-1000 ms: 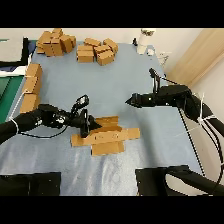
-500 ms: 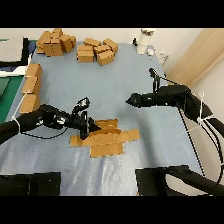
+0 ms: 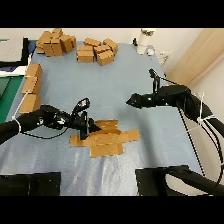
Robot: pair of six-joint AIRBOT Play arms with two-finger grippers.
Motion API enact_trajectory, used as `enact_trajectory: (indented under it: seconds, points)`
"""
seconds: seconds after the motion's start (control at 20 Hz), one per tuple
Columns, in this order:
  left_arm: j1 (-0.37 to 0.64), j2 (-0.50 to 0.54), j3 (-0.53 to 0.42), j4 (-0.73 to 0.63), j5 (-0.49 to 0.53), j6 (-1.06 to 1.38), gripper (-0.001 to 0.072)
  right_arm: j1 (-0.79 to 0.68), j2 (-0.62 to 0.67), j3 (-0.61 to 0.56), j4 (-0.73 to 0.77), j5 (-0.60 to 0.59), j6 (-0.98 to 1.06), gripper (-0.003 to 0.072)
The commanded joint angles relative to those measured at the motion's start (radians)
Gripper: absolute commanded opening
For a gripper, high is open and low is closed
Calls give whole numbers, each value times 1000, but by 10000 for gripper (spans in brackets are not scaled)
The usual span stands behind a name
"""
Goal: Fold the box.
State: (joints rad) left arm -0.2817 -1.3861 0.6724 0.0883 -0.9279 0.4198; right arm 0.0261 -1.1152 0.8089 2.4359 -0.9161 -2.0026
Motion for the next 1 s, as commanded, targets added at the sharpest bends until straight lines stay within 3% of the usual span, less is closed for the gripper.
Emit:
enact_trajectory:
  seconds: [0.0, 0.1, 0.2, 0.3, 0.45, 0.65, 0.85, 0.95]
  points:
    - [1, 0, 0, 1, 2, -1, 10, 1, 1, 0, -179, -90, 269, 3]
    - [1, 0, 0, 1, 2, -1, 10, 26, 9, 0, -366, -211, 470, 3]
    - [1, 0, 0, 1, 2, -1, 9, 117, 42, 0, -542, -290, 548, 3]
    - [1, 0, 0, 1, 2, -1, 10, 252, 94, -5, -621, -303, 558, 3]
    - [1, 0, 0, 1, 2, -1, 9, 509, 190, -48, -755, -225, 558, 3]
    - [1, 0, 0, 1, 2, -1, 10, 792, 324, -203, -851, -109, 555, 2]
    - [1, 0, 0, 1, 2, -1, 10, 1029, 420, -366, -854, 41, 203, 31]
    - [1, 0, 0, 1, 2, -1, 10, 1061, 397, -404, -858, 101, 109, 551]
